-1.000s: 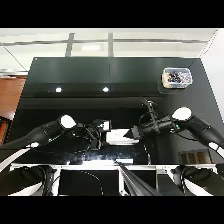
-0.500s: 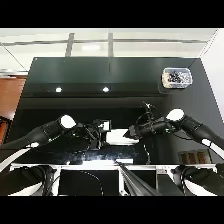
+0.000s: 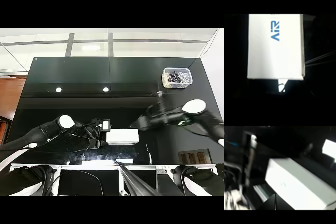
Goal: Fold the box and place the chain.
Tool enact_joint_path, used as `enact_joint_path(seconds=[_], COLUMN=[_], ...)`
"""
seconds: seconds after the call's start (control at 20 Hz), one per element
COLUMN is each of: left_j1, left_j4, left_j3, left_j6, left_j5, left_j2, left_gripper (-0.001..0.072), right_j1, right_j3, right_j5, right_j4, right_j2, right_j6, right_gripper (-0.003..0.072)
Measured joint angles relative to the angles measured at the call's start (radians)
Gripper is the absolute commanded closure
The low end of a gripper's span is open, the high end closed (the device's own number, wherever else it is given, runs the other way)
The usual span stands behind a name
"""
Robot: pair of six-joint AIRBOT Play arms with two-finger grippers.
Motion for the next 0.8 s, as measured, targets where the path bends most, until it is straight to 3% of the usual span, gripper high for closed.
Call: enact_joint_path(seconds=[0.25, 0.4, 0.55, 0.8], left_j1=[0.023, 0.008, -0.043, -0.143], left_j4=[0.190, 0.242, 0.261, 0.266], left_j3=[0.000, 0.030, 0.108, 0.285], left_j6=[-0.202, -0.334, -0.432, -0.486], left_j5=[-0.081, -0.117, -0.124, -0.110], left_j2=[0.182, 0.241, 0.195, -0.006], left_gripper=[0.0008, 0.0009, 0.0009, 0.0008], right_j1=[-0.238, -0.303, -0.328, -0.340], right_j3=[0.049, 0.057, 0.060, 0.061], right_j5=[0.122, 0.149, 0.133, 0.115], right_j4=[-0.044, -0.069, -0.080, -0.089], right_j2=[0.167, 0.203, 0.216, 0.223], right_j6=[-0.002, -0.003, -0.003, -0.005], right_gripper=[0.0672, 0.0672, 0.0672, 0.0671])
